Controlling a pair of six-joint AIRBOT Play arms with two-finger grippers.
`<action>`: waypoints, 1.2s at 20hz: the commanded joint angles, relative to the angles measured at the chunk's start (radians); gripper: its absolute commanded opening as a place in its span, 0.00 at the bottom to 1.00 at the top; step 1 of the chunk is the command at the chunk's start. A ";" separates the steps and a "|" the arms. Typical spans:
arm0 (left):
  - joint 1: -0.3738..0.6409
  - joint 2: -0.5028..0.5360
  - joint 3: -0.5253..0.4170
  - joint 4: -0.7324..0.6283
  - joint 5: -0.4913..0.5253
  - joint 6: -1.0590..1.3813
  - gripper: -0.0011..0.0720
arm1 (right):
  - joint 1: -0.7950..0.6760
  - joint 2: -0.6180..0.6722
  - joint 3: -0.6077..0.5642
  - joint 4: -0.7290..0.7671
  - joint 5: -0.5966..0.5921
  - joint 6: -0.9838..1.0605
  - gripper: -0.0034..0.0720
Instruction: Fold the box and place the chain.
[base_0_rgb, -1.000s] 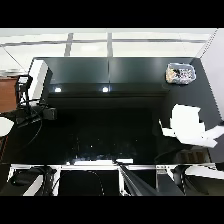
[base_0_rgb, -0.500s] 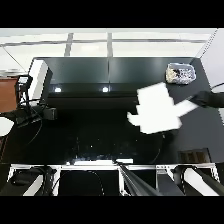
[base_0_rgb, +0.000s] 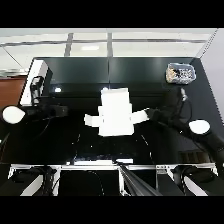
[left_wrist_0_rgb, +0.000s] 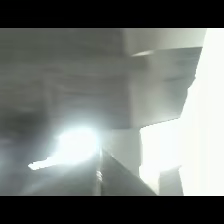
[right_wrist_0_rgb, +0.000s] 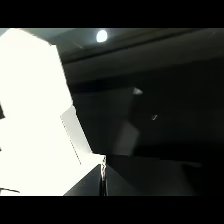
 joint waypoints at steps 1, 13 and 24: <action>0.000 -0.190 0.095 -0.297 -0.083 0.166 0.86 | 0.136 0.008 -0.045 0.047 -0.132 0.008 0.06; -0.087 -0.784 0.463 -0.501 -0.500 0.444 0.98 | 0.140 0.008 -0.045 0.042 -0.067 0.009 0.06; -0.156 -0.924 0.597 -0.317 -0.781 0.678 0.39 | 0.140 0.008 -0.045 0.042 -0.063 0.009 0.06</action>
